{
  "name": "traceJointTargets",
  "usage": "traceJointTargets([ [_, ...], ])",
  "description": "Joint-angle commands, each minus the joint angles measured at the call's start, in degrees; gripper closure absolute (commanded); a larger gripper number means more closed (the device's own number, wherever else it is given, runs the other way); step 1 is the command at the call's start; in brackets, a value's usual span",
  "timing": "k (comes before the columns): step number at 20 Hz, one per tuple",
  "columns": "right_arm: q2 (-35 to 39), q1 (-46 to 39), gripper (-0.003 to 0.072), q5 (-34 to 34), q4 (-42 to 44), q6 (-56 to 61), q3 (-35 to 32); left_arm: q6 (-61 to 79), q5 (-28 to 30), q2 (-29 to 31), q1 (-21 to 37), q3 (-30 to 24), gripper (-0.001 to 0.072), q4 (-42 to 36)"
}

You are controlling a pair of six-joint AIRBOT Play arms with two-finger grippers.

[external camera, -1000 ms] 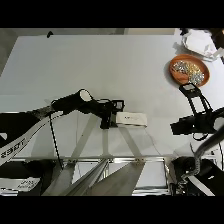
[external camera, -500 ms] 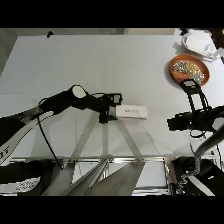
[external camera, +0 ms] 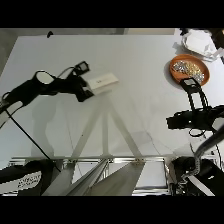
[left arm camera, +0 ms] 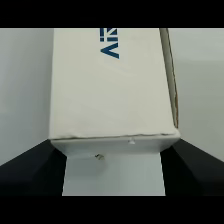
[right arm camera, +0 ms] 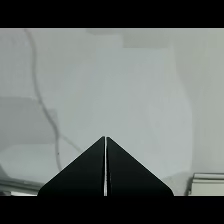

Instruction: Fold the box and place the chain.

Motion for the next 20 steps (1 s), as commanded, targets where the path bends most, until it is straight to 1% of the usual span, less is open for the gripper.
traceJointTargets([
  [1,0.0,0.0,0.067,-0.8,0.1,-0.1,0.0,-12.2,-2.0,0.2,14.4,0.1,0.071,3.8],
  [2,0.0,0.0,0.067,-1.4,0.0,-0.1,0.0,-12.5,-3.5,0.2,18.2,0.1,0.0711,4.9],
  [3,0.0,0.0,0.067,-2.3,0.0,-0.1,0.0,-12.5,-5.3,0.2,21.8,0.1,0.0711,7.9],
  [4,0.0,0.0,0.067,-3.4,0.0,-0.1,0.0,-13.1,-7.2,0.2,24.8,0.1,0.071,13.1],
  [6,0.0,0.0,0.067,-5.5,0.1,-0.1,0.0,-18.5,-9.9,-0.1,29.6,0.0,0.071,25.9],
  [7,0.0,0.0,0.067,-6.4,0.1,-0.1,0.0,-21.6,-11.0,-0.4,31.7,0.0,0.071,30.3],
  [8,0.0,0.0,0.067,-7.1,0.1,-0.1,0.0,-24.2,-11.8,-0.9,33.6,0.0,0.0709,31.6],
  [10,0.0,0.0,0.067,-7.8,0.0,-0.1,0.0,-24.6,-14.0,-1.7,36.6,-0.2,0.0709,32.2],
  [13,0.0,0.0,0.067,-7.7,0.0,-0.1,0.0,-24.6,-15.8,-2.0,37.9,-1.3,0.0706,35.6],
  [14,0.0,0.0,0.067,-7.7,0.0,-0.1,0.0,-24.6,-16.1,-2.0,37.9,-1.5,0.0647,35.4],
  [15,0.0,0.0,0.067,-7.7,0.0,-0.1,0.0,-24.6,-16.1,-1.9,37.9,-1.5,0.0531,34.5],
  [16,0.0,0.0,0.067,-7.7,0.0,-0.2,0.0,-24.6,-16.0,-1.8,37.9,-1.5,0.0429,33.7],
  [18,0.0,0.0,0.067,-7.8,0.0,-0.6,0.0,-24.5,-16.0,-1.5,37.8,-1.5,0.0262,33.4],
  [19,0.0,0.0,0.067,-7.8,0.0,-0.5,0.0,-23.9,-15.8,-1.0,37.8,-1.5,0.0237,33.4],
  [20,0.0,0.0,0.067,-7.8,0.0,-0.6,0.0,-22.7,-15.6,-0.2,37.8,-1.5,0.0139,33.4],
])
